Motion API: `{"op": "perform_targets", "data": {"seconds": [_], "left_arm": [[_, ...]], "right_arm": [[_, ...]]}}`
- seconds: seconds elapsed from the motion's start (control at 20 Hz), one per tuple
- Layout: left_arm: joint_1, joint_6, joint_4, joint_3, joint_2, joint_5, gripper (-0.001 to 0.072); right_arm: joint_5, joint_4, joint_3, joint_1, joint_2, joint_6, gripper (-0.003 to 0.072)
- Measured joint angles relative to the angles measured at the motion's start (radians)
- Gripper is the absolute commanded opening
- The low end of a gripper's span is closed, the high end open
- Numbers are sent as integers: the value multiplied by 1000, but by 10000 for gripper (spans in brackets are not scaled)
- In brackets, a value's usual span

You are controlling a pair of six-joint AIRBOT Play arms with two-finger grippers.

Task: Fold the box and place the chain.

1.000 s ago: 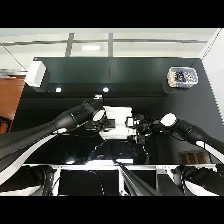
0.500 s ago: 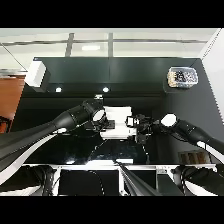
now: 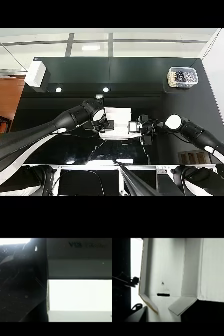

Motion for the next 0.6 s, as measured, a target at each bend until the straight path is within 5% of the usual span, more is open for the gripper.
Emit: {"op": "perform_targets", "data": {"seconds": [0.05,0.2,0.6], "left_arm": [[0,0,0,0,0,0,26],[0,1,0,0,0,-2,26],[0,4,1,0,0,7,27]], "right_arm": [[1,14,0,0,2,0,223],[5,68,0,0,3,2,92],[-7,224,0,40,-27,109,74]]}}
